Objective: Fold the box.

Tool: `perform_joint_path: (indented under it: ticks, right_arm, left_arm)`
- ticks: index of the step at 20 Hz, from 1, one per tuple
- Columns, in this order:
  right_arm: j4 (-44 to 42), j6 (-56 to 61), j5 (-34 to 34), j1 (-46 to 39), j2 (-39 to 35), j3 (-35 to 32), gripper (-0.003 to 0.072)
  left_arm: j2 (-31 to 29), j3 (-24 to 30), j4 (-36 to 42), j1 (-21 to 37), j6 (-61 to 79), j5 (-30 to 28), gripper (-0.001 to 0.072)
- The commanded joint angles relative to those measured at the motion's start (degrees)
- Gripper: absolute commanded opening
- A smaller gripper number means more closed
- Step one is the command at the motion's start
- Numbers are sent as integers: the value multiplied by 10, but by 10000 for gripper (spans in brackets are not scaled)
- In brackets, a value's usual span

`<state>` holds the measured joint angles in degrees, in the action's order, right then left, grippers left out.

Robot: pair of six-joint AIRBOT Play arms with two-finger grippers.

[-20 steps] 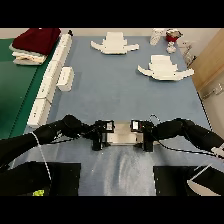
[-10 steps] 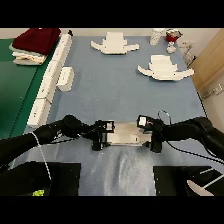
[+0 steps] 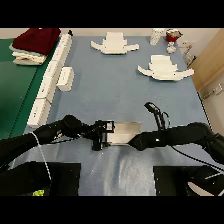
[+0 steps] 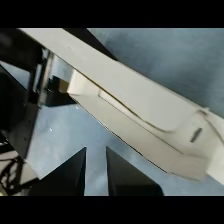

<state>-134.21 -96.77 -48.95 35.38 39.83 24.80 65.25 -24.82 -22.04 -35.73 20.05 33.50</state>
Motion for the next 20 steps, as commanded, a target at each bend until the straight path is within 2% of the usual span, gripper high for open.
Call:
perform_joint_path:
  ticks: [1, 5, 9, 12, 16, 20]
  right_arm:
    - [-68, 89, 164, 63, 46, 22, 188]
    - [16, 89, 165, -9, 90, 89, 188]
    - [20, 89, 148, -93, 148, 96, 188]
    - [20, 87, 129, -96, 191, 95, 150]
    - [20, 67, 87, -92, 252, 95, 150]
    - [20, 36, 66, -92, 261, 95, 150]
  left_arm:
    - [0, -1, 0, 0, 0, 0, 432]
    - [0, -1, 0, 0, 0, 0, 432]
    - [0, -1, 0, 0, 0, 0, 432]
    - [0, -1, 0, 0, 0, 0, 432]
    - [0, -1, 0, 0, 0, 0, 432]
    - [0, -1, 0, 0, 0, 0, 432]
